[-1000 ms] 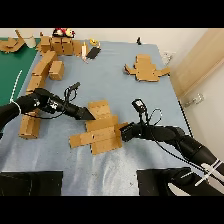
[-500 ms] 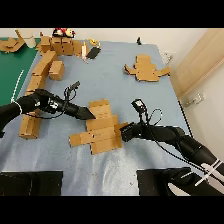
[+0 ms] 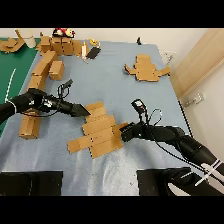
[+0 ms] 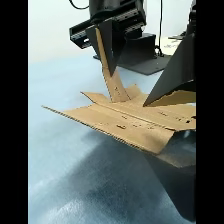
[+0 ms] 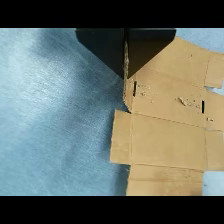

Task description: Fold the box.

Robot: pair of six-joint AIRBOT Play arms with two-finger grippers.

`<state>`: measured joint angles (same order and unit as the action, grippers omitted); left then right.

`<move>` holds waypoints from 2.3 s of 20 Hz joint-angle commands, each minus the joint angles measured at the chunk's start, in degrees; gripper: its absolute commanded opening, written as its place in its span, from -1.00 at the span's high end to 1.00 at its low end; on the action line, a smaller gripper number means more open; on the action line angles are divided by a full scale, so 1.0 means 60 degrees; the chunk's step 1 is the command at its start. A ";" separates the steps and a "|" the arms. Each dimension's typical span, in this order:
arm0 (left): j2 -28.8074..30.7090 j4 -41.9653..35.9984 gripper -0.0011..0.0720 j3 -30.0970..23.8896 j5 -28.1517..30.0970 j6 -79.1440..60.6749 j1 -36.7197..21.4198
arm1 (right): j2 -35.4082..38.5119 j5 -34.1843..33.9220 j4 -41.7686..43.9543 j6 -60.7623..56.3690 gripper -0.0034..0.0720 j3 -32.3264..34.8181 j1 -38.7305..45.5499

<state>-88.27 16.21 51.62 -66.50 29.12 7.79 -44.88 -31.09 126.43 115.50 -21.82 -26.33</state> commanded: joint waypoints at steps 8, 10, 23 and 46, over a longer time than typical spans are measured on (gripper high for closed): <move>-0.0299 -0.0066 0.42 -0.0004 0.0040 -0.0222 0.0608 | -0.0007 0.0036 -0.0036 -0.0004 0.91 0.0000 0.0004; -0.0299 -0.0062 0.51 -0.0004 -0.0004 -0.0306 0.0605 | -0.0007 0.0036 -0.0036 -0.0004 0.91 0.0000 0.0004; -0.0299 -0.0051 0.93 -0.0004 -0.0470 -0.0758 0.0608 | -0.0007 0.0044 -0.0040 -0.0004 0.91 0.0000 0.0007; 0.1220 0.0197 0.94 -0.0146 0.0823 -0.5697 0.2994 | -0.0284 -0.0153 -0.0750 -0.2798 0.20 -0.2361 0.3136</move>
<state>-81.52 19.38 52.60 -62.67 0.43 25.28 -45.76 -31.22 121.67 99.70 -35.66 -7.84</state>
